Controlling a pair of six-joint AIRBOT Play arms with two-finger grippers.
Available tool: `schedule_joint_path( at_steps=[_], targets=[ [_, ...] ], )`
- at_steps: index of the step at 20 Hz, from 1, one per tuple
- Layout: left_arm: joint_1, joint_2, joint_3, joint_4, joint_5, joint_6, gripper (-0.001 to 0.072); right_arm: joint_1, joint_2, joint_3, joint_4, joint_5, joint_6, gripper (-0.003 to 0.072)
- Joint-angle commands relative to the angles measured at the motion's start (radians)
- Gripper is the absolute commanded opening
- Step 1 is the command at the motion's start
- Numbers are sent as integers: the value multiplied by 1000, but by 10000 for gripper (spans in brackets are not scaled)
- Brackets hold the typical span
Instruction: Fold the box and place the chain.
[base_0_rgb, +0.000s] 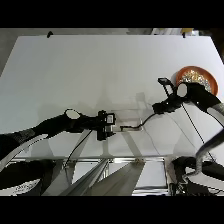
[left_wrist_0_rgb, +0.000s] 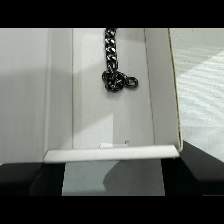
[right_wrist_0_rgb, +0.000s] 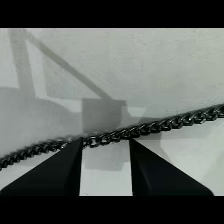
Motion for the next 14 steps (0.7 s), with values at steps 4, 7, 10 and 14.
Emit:
schedule_joint_path(
  at_steps=[4, 7, 10, 14],
  targets=[
    [0, 0, 0, 0, 0, 0, 170, 2, -17, -3, 5, 7, -1, 22],
    [0, 0, 0, 0, 0, 0, 170, 2, 48, -3, 0, 26, -5, 22],
    [0, 0, 0, 0, 1, 0, 170, 2, 174, -3, 5, 81, -5, 22],
    [0, 0, 0, 1, 1, 1, 170, 2, 378, -3, 83, 180, -36, 22]
  ],
)
